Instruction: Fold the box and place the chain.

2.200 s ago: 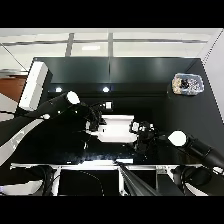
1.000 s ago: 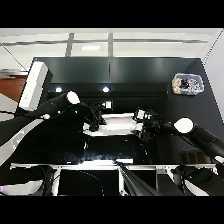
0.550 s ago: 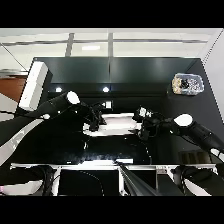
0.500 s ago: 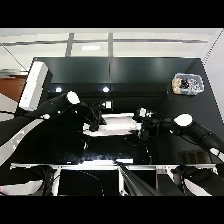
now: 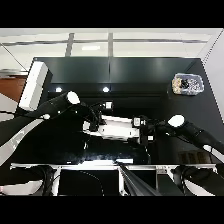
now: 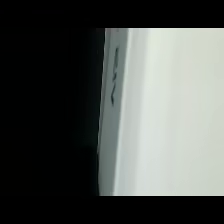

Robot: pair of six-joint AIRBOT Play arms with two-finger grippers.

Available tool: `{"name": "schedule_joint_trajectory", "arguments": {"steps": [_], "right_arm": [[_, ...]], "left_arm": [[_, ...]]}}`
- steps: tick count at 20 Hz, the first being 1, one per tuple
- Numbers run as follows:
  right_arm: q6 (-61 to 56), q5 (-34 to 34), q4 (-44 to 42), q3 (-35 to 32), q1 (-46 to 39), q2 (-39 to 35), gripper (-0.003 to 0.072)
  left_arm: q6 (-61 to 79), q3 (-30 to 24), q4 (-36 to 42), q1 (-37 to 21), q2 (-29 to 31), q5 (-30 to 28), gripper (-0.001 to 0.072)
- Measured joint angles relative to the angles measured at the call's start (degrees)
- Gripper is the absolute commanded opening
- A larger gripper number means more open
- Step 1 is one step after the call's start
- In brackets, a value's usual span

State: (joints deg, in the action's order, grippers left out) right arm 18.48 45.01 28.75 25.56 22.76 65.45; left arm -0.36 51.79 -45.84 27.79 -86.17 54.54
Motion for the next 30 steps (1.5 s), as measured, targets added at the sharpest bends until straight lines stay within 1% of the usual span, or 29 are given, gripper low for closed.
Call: {"name": "schedule_joint_trajectory", "arguments": {"steps": [12,23,30], "right_arm": [[-0.04,-1.75,1.46,0.0,0.24,1.33,0.0706],[-2.36,-4.94,2.03,0.0,1.81,1.57,0.0706],[-4.48,-6.56,3.91,0.02,3.72,1.81,0.0705]], "left_arm": [[-2.62,0.0,0.22,0.0,-0.02,0.33,0.003],[-2.89,-0.02,0.26,0.0,-0.02,0.39,0.003],[-2.84,-0.02,0.24,0.0,-0.02,0.39,0.003]]}}
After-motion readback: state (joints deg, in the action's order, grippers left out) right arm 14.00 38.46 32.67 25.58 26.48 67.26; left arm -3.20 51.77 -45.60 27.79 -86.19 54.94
